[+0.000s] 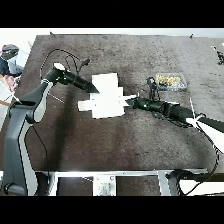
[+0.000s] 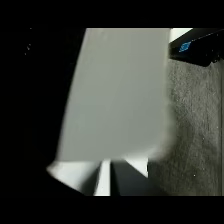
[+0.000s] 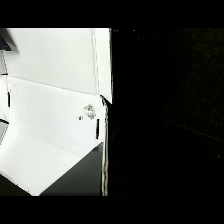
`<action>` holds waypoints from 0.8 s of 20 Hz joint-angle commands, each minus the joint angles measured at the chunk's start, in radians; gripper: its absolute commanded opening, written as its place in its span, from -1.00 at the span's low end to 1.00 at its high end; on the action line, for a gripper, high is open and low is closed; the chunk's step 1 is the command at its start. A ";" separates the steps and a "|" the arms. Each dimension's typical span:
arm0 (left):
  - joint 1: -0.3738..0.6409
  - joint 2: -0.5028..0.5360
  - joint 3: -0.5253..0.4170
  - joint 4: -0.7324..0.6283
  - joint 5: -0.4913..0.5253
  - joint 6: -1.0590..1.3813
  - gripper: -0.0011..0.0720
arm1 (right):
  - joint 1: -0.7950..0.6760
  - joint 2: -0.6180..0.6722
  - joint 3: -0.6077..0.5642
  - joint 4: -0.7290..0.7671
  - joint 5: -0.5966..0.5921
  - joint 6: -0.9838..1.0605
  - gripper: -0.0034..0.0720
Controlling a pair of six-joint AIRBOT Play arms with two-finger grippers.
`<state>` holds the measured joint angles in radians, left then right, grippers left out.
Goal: Fold the box and place the chain.
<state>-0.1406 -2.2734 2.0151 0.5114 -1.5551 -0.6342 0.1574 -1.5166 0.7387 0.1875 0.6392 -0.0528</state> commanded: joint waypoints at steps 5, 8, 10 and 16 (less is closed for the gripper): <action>-0.002 -0.003 0.002 0.008 -0.072 0.121 -0.94 | -0.010 0.010 0.000 0.000 0.008 0.000 -0.83; -0.002 0.001 0.002 0.006 -0.069 0.253 -0.94 | -0.063 0.038 0.000 -0.004 0.079 0.000 -0.16; -0.002 0.003 0.006 0.004 -0.046 0.344 -0.94 | -0.126 0.072 0.000 -0.004 0.126 0.000 -0.15; -0.007 0.018 0.006 0.008 0.115 0.554 -0.94 | -0.264 0.118 0.000 -0.053 0.192 0.005 -0.15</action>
